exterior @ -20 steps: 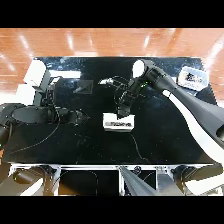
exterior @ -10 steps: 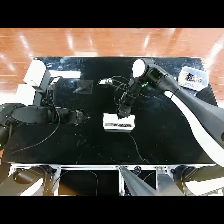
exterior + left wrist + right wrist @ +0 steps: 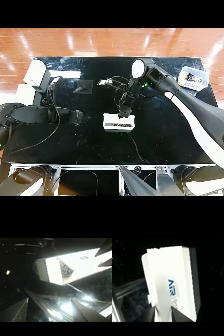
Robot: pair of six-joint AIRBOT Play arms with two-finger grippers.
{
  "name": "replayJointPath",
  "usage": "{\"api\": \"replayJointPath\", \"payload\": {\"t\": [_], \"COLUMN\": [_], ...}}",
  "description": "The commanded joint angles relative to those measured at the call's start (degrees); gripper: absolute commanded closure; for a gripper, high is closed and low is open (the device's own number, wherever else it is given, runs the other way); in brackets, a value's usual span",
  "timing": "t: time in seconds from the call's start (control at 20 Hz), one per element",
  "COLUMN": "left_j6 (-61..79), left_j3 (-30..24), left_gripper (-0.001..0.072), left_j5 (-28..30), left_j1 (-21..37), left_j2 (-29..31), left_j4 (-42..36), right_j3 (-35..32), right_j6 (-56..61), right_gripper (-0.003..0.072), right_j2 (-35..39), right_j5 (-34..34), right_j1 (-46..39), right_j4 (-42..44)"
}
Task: Fold the box and place the chain.
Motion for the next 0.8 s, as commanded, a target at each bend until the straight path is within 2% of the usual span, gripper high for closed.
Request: {"api": "replayJointPath", "payload": {"t": [0.0,0.75], "left_j6": [0.02,0.02], "left_j3": [-0.02,-0.02], "left_gripper": [0.0075,0.0075], "left_j5": [0.0,0.0], "left_j1": [0.04,0.04], "left_j2": [-0.02,-0.02], "left_j4": [-0.02,-0.17], "right_j3": [-0.04,-0.04], "right_j6": [1.07,2.19], "right_gripper": [0.0437,0.0438], "right_j2": [-0.04,-0.04], "right_j5": [-0.79,-0.94], "right_j1": [1.29,2.58], "right_j4": [-2.71,-4.66]}}
